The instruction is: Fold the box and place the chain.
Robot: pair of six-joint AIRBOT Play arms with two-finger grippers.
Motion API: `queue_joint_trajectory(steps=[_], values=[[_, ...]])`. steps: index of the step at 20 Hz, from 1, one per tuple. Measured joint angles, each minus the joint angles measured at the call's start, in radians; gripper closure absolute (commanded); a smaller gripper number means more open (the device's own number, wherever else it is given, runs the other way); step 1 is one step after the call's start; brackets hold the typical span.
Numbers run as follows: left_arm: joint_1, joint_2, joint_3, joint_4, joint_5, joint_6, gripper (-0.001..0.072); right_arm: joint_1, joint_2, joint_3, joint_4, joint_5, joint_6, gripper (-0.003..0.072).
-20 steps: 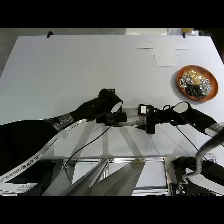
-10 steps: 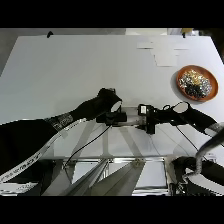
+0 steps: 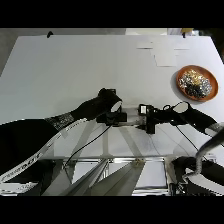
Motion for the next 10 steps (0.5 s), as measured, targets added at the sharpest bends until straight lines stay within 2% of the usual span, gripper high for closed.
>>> queue_joint_trajectory(steps=[4, 6, 7, 10], values=[[0.0, -0.004, 0.0, -0.003, 0.0, 0.001, 0.0686, 0.0, 0.0, 0.0, 0.0, 0.0, 0.0, 0.0348], [-0.001, -0.008, 0.001, -0.005, -0.002, 0.004, 0.0543, 0.0, 0.0, 0.0, 0.0, 0.0, -0.001, 0.0348], [-0.001, -0.008, 0.0, -0.004, -0.008, 0.004, 0.05, 0.0, 0.0, 0.0, -0.001, 0.0, -0.001, 0.0348], [0.003, 0.005, 0.0, -0.024, 0.005, 0.016, 0.0479, 0.0, 0.0, 0.0, 0.0, 0.0, -0.003, 0.0348]])
